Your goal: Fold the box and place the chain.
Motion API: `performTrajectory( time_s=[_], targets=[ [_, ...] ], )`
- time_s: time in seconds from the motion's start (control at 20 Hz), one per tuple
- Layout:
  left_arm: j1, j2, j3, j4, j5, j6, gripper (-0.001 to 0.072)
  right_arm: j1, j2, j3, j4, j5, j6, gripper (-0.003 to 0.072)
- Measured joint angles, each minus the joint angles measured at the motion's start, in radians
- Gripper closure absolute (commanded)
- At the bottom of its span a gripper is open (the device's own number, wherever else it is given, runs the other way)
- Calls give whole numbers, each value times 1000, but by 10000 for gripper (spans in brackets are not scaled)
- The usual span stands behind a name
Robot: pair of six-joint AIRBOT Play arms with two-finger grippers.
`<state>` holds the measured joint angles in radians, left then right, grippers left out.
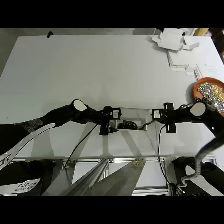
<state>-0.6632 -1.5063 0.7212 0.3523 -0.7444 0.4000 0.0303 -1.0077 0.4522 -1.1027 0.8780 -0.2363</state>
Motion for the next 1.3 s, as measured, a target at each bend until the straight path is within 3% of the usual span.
performTrajectory(
  time_s=[0.2, 0.4, 0.65, 1.05, 1.15, 1.3],
  targets=[
    [0, 0, 0, 0, 0, 0, 455, 0, 139, 0, 39, 69, 48, 668],
    [0, 0, 0, 0, 0, 0, 455, 27, 269, 0, 187, 166, 68, 668],
    [0, 0, 0, 0, 0, 0, 455, 130, 321, 0, 369, 239, 76, 668],
    [0, 0, 0, 0, 0, 0, 455, 333, 246, 0, 555, 30, 79, 660],
    [0, 0, 0, 0, 0, 0, 455, 360, 197, 0, 566, -12, 79, 507],
    [0, 0, 0, 0, 0, 0, 455, 377, 153, 23, 529, -55, 77, 459]
  ],
)
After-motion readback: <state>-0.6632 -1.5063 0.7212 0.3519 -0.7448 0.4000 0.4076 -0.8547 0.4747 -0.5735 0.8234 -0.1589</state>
